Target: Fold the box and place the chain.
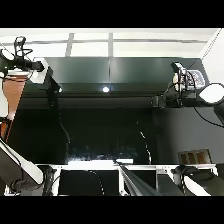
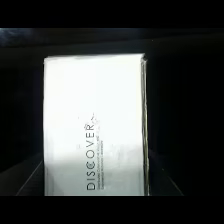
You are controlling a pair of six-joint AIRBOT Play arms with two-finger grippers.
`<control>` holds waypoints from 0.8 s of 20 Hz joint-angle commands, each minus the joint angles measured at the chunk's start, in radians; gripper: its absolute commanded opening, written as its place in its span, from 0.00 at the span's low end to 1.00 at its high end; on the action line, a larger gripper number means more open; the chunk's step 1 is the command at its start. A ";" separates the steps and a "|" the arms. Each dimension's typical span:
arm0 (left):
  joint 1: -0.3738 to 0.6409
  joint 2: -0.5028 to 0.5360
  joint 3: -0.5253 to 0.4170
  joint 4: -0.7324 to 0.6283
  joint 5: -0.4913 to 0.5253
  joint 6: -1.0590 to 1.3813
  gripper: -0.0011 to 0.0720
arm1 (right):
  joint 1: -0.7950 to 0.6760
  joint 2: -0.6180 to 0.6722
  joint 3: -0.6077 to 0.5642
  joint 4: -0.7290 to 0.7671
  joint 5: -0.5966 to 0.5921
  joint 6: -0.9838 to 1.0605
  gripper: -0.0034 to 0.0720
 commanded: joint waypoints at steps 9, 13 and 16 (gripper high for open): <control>-0.011 0.349 0.089 -0.002 -0.270 -0.193 0.72 | 0.000 0.001 0.064 -0.035 0.035 -0.039 0.07; -0.037 0.556 -0.010 -0.091 -0.407 -0.179 0.04 | -0.044 0.084 0.141 -0.262 0.040 -0.037 0.07; -0.097 0.789 -0.268 -0.111 -0.325 -0.176 0.04 | -0.161 0.179 0.115 -0.279 -0.068 -0.013 0.07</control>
